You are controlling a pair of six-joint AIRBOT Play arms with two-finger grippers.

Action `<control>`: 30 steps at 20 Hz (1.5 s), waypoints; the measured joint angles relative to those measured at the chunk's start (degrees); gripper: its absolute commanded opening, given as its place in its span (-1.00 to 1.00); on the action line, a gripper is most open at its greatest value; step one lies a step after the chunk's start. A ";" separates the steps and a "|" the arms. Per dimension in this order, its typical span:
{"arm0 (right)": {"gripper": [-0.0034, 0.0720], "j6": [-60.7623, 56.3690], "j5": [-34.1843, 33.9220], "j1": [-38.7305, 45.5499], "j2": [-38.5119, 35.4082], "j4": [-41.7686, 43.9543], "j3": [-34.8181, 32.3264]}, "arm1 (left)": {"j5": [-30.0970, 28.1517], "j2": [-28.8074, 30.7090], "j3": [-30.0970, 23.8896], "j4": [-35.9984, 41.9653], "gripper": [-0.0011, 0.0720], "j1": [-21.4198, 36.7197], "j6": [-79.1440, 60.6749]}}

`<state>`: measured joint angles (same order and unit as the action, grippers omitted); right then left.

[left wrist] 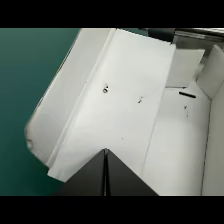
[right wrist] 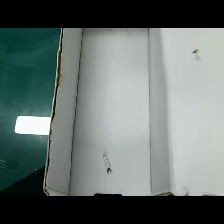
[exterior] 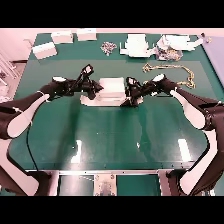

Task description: Fold the box and place the chain.

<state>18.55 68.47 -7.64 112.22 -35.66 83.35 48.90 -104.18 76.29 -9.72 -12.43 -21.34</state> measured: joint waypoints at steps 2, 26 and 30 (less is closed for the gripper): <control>0.43 0.00 0.00 0.00 0.00 0.00 0.00 | 0.57 2.03 0.37 -0.98 -0.92 0.04 0.31; 0.43 -0.04 -0.02 0.00 0.00 0.02 0.00 | 11.43 6.69 0.48 -32.17 0.60 3.10 18.95; 0.43 -0.04 -0.02 0.00 0.00 0.02 0.00 | 8.22 5.44 0.20 -29.86 0.60 3.15 16.50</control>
